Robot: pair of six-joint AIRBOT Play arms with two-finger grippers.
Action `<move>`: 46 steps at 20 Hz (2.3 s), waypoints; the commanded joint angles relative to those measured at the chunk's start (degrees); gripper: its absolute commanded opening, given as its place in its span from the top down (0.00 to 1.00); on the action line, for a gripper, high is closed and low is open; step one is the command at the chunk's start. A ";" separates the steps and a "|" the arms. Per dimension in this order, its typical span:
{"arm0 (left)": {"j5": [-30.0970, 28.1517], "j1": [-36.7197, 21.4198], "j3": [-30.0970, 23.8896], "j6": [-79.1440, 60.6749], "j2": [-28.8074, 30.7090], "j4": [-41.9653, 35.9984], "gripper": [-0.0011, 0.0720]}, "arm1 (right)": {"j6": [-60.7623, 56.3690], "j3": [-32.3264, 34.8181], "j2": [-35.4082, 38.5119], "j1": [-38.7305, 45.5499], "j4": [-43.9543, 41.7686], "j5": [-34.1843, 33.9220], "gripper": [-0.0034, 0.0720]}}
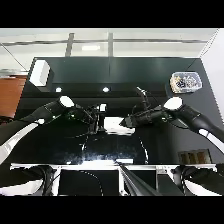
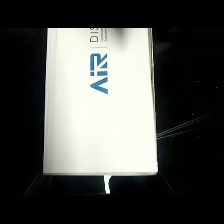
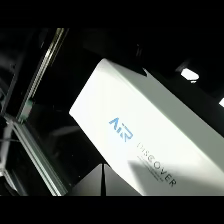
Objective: Fold the box and place the chain.
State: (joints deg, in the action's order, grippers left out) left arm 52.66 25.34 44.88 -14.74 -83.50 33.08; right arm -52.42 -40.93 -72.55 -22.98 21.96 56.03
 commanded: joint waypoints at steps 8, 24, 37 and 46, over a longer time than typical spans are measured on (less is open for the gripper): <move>-0.02 0.02 0.02 0.00 -0.04 0.00 0.34 | -4.83 0.35 -4.66 0.09 4.35 -5.33 0.95; -0.02 0.02 0.02 0.00 -0.04 0.00 0.34 | -3.74 -3.67 -0.92 8.68 8.04 14.43 0.95; 0.24 -0.59 2.05 9.07 5.29 8.46 0.00 | -3.32 -7.69 4.44 20.09 10.10 14.45 0.95; 0.90 -0.74 4.33 18.08 11.65 5.18 0.00 | -3.34 -8.94 7.10 29.99 10.05 15.45 0.95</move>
State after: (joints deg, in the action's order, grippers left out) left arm 54.89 23.03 48.03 1.58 -72.73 41.32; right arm -55.75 -49.65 -65.82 5.48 32.10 71.16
